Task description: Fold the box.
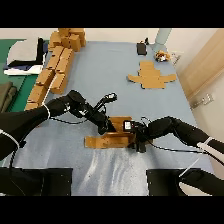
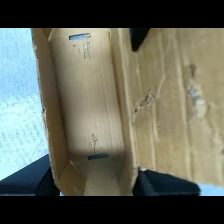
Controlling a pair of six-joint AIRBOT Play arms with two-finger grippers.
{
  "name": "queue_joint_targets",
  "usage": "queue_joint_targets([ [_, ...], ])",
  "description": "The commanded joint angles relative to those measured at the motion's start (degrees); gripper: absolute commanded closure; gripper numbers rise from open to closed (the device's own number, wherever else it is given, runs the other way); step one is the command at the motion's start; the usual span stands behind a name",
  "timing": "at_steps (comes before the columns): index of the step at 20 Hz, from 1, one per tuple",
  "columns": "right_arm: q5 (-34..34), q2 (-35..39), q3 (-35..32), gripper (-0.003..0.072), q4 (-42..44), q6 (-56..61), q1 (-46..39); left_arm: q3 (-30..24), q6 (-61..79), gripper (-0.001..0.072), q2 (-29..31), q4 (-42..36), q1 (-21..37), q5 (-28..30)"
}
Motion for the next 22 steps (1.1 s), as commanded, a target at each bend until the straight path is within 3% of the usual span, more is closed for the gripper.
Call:
queue_joint_targets([
  [1, -0.02, 0.04, 0.00, 0.0217, 0.00, 0.00, -0.02, 0.04, 0.02, 0.0695, 0.02, -0.83, 0.02, 0.00],
  [22, -0.02, 0.04, 0.00, 0.0217, 0.02, 0.00, -0.02, 0.04, 0.02, 0.0695, 0.02, -3.13, 0.02, 0.44],
])
